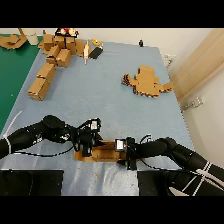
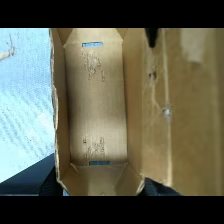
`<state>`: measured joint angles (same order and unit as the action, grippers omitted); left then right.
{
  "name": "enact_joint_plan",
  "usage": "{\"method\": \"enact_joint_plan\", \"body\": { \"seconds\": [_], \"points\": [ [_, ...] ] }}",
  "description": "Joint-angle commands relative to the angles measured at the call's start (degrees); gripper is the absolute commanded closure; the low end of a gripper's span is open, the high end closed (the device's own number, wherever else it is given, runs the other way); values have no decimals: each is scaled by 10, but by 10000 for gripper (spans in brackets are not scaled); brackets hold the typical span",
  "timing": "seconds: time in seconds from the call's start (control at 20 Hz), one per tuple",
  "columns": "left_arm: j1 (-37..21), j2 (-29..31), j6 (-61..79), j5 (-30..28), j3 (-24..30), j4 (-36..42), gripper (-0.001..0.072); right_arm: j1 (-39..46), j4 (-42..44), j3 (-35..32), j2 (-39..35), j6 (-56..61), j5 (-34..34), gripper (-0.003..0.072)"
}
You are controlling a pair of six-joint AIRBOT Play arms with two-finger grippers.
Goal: Fold the box.
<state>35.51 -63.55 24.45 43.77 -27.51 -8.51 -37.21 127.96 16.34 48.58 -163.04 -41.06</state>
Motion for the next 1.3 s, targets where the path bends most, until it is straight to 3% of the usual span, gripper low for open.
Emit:
{"method": "enact_joint_plan", "body": {
  "seconds": [0.0, 0.3, 0.35, 0.4, 0.45, 0.55, 0.65, 0.8, 1.0, 1.1, 1.15, 1.2, 1.25],
  "points": [
    [0, 0, -1, -8, 0, 0, 697, -1, 0, 0, 0, 0, 0, 168],
    [0, 0, -138, -5, 0, -1, 696, 0, 0, 0, 0, 0, 0, 168],
    [0, 0, -140, -5, 0, -1, 634, -1, 0, 0, 0, 0, 0, 168],
    [0, 0, -141, -9, 0, 0, 329, 0, 0, 0, 0, 0, 0, 168],
    [0, 0, -166, -18, 0, 0, 238, -1, 0, 0, 0, 0, 0, 168],
    [0, 0, -186, -23, 0, -1, 235, -1, 0, 0, 0, 0, 0, 168],
    [0, 0, -204, -24, 0, -1, 40, 0, 0, 0, 0, 0, 0, 168],
    [-13, 15, -290, -17, 0, -47, 41, 0, 0, 0, 0, 0, 0, 168],
    [-35, 87, -467, -3, 0, -217, 41, 0, 0, 0, 0, 0, 0, 168],
    [-34, 123, -558, 33, 0, -299, 45, 0, 0, 0, 0, 0, 0, 168],
    [-34, 135, -606, 55, 0, -318, 146, 0, 0, 0, 0, 0, 0, 168],
    [-34, 143, -647, 87, 0, -327, 398, -1, 0, 0, 0, 0, 0, 168],
    [-34, 147, -662, 116, 0, -331, 601, 0, 0, 0, 0, 0, 0, 168]
  ]
}}
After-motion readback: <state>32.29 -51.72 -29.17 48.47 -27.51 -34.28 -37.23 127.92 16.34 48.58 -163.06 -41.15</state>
